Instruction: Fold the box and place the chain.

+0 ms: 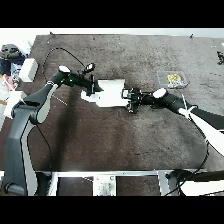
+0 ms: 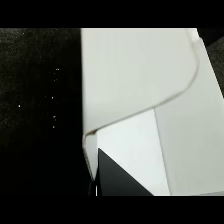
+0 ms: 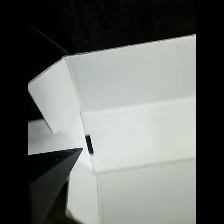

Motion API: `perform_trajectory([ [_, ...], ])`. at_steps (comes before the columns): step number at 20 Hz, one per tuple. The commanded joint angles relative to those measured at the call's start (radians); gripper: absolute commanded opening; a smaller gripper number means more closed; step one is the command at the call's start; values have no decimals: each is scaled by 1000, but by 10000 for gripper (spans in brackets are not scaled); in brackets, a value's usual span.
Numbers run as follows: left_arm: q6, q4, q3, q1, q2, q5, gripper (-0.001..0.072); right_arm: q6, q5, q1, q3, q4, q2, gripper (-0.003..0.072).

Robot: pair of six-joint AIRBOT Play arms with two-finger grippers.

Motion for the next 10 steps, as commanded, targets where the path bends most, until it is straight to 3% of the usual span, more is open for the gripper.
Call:
perform_trajectory([
  [1, 0, 0, 0, 0, -1, 0, 13, 54, 41, -16, 42, 3, 31, 587],
  [5, 0, 0, 0, 0, -1, 0, 13, 55, 72, -31, 85, 16, 7, 587],
  [10, 0, 0, 0, 0, -1, 0, 12, 89, 206, -84, 196, 70, -87, 597],
])
